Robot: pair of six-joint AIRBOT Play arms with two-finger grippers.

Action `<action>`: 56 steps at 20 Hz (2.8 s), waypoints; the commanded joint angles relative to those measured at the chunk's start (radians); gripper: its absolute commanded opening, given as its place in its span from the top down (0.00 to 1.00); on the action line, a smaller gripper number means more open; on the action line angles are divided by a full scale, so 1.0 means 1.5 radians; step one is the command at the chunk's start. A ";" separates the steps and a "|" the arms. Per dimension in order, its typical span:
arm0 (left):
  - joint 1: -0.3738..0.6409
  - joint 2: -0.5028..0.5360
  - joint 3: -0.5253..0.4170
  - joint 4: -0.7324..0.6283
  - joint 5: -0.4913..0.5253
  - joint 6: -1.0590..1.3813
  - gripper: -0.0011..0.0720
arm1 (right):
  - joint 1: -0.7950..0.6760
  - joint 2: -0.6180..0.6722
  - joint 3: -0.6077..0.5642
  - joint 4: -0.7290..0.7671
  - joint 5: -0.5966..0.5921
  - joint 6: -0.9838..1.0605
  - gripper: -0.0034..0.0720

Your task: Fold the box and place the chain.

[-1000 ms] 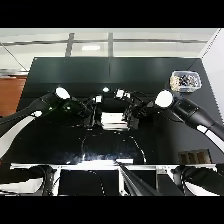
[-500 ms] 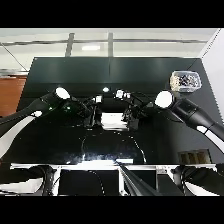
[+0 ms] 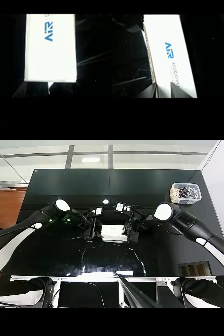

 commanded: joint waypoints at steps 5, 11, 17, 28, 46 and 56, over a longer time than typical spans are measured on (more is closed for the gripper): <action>0.000 0.000 0.001 0.000 0.000 -0.002 0.29 | 0.001 -0.013 0.000 0.002 0.003 0.021 0.67; 0.000 0.000 0.001 0.001 0.001 -0.002 0.29 | -0.010 0.052 0.000 0.002 0.009 0.053 0.67; 0.000 0.000 0.001 0.001 0.002 -0.002 0.29 | -0.086 0.120 -0.003 0.002 0.113 0.272 0.86; 0.000 0.000 0.001 0.000 0.004 -0.002 0.29 | -0.145 0.051 -0.172 0.445 -0.001 0.263 0.94; 0.000 0.000 0.001 0.000 0.003 -0.002 0.29 | -0.139 -0.042 -0.167 0.386 -0.002 0.277 0.94; 0.001 0.027 0.001 0.006 -0.001 -0.017 0.01 | -0.329 0.245 -0.102 0.215 0.138 0.371 0.94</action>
